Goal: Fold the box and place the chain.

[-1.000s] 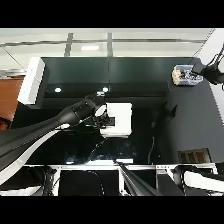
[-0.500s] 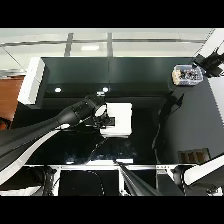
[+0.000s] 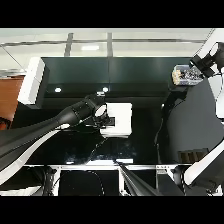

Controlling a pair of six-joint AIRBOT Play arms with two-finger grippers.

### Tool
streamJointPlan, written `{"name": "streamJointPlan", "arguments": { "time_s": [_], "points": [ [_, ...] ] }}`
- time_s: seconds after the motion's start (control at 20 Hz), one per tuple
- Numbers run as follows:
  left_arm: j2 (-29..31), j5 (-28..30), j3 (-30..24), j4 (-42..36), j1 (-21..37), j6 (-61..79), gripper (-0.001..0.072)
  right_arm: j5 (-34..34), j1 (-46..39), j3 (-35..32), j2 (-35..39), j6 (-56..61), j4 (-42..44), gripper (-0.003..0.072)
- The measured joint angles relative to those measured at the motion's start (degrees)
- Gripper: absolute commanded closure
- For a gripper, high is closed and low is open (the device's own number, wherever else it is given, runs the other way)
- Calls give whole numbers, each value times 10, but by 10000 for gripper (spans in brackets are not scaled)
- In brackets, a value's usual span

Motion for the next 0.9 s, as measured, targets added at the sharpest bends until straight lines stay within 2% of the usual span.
{"name": "streamJointPlan", "arguments": {
  "time_s": [0.25,0.3,0.35,0.45,0.5,0.6,0.9],
  "points": [
    [0,0,0,0,0,0,684,-4,0,5,-24,9,-4,59],
    [0,0,0,0,0,0,684,-6,0,6,-27,9,-5,124],
    [0,0,0,0,0,0,684,-5,-1,6,-29,10,-5,148],
    [0,0,0,0,0,0,684,-3,-3,6,-32,10,-6,155],
    [0,0,0,0,0,0,684,-2,-5,6,-33,9,-5,223],
    [0,0,0,0,0,0,684,-3,-9,6,-34,2,-2,678],
    [0,0,0,0,0,0,684,16,-15,5,-2,-64,-3,678]
  ]
}}
